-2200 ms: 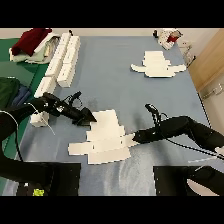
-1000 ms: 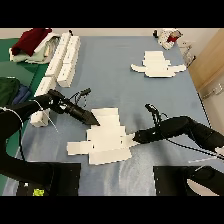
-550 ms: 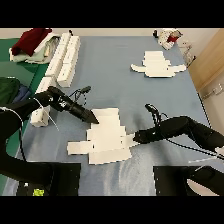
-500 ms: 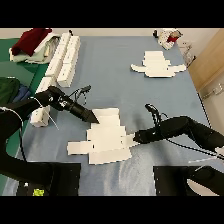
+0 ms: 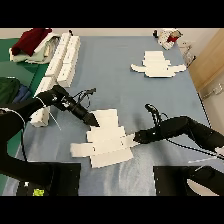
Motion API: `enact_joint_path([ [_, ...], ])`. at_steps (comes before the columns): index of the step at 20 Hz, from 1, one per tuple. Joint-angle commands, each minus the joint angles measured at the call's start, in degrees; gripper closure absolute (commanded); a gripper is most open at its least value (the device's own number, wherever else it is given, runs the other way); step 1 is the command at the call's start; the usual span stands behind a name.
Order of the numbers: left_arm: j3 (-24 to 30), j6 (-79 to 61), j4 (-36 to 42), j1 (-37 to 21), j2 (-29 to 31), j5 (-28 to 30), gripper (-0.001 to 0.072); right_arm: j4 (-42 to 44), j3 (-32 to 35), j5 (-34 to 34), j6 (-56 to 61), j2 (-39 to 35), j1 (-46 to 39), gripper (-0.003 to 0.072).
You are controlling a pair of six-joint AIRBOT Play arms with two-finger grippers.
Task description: Fold the box.
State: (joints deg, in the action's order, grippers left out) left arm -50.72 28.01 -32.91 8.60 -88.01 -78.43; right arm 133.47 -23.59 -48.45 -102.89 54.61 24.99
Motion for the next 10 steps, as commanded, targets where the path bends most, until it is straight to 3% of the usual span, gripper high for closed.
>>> enact_joint_path([
  [1,-0.4,-1.6,-0.3,0.3,0.0,-0.1,0.0694,0.0,0.0,0.2,0.0,0.0,0.0,0.0680],
  [4,-0.6,-1.6,0.4,0.3,0.0,0.0,0.0695,-3.9,-0.8,0.4,-0.2,0.0,0.0,0.0670],
  [5,-1.1,-1.7,0.9,0.3,0.0,0.0,0.0695,-7.0,-1.7,0.3,-0.2,-0.1,0.0,0.0551],
  [6,-2.1,-2.0,1.0,0.4,0.1,0.0,0.0696,-11.1,-2.9,0.2,0.0,-0.1,0.0,0.0338],
  [7,-3.3,-4.4,1.2,0.4,0.6,0.0,0.0697,-15.8,-4.3,0.2,1.4,0.0,0.0,0.0303],
  [10,-4.8,-13.8,2.7,1.1,5.4,4.5,0.0698,-38.0,-10.3,-1.1,17.6,-0.1,0.0,0.0303],
])
